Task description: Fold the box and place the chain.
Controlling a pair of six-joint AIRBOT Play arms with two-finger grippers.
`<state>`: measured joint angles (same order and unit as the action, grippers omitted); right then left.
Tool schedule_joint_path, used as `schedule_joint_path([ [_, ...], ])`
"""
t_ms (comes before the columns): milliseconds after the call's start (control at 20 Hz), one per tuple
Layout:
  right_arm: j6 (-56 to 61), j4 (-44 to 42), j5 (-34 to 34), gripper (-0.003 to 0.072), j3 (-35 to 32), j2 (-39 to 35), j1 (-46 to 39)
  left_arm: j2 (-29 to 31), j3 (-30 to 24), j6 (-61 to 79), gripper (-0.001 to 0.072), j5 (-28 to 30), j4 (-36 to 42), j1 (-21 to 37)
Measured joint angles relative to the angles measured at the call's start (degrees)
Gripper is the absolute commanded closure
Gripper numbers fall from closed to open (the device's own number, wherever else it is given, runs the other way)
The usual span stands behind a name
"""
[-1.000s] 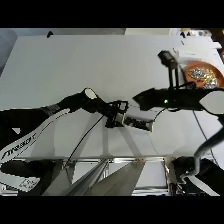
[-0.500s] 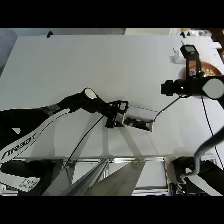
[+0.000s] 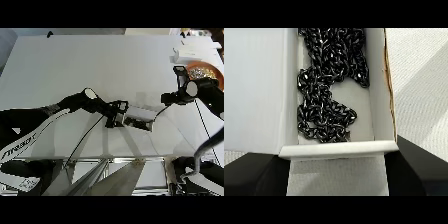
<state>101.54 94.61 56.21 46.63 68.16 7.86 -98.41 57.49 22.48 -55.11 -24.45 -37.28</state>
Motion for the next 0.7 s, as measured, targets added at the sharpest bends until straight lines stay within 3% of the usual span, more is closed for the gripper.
schedule_joint_path([
  [150, 3.2, 1.2, 0.3, 0.0294, -0.3, 1.2, -0.1, 0.0, 0.0, 0.0, 0.0500, 0.0, 0.0, 0.0],
  [700, 6.5, 1.8, -1.9, 0.0294, -2.6, 5.4, -0.1, 0.0, 0.0, 0.0, 0.0500, 0.0, 0.0, 0.0],
])
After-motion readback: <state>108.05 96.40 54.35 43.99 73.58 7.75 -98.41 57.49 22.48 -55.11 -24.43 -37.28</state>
